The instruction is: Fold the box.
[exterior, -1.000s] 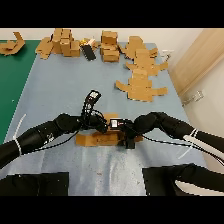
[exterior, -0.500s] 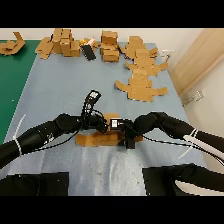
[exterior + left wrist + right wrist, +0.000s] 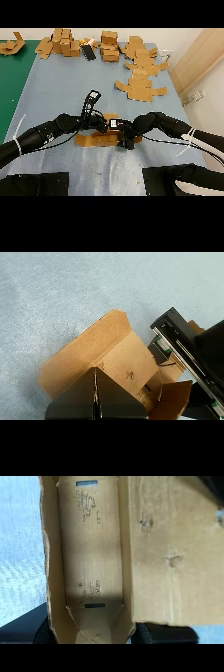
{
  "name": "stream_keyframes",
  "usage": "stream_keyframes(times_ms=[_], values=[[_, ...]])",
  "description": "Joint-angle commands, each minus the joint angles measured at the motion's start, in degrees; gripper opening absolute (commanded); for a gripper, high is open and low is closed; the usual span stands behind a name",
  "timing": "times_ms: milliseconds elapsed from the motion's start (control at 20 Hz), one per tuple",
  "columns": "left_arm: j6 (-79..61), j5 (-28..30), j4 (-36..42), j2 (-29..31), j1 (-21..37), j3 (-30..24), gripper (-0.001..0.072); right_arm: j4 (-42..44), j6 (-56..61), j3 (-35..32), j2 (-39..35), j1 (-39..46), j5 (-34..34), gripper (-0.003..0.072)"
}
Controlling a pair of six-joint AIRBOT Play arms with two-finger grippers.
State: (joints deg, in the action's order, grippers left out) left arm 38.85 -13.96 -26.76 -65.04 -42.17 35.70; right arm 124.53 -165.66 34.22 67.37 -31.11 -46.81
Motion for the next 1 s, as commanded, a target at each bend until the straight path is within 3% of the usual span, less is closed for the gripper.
stream_keyframes(times_ms=[0, 850, 950], values=[[0.0, 0.0, 0.0, 0.0, 0.0, 0.1, 0.0011, 0.3, 0.0, 0.0, 0.1, 0.0, -0.2, 0.0575], [-0.5, 0.2, -0.2, 0.0, 0.0, 0.1, 0.0011, -0.9, 0.0, 0.0, 0.1, 0.0, 0.3, 0.0573], [-0.5, 0.4, -0.2, 0.0, 0.0, 0.1, 0.0011, -0.9, 0.0, 0.0, 0.1, 0.0, 0.2, 0.0415]])
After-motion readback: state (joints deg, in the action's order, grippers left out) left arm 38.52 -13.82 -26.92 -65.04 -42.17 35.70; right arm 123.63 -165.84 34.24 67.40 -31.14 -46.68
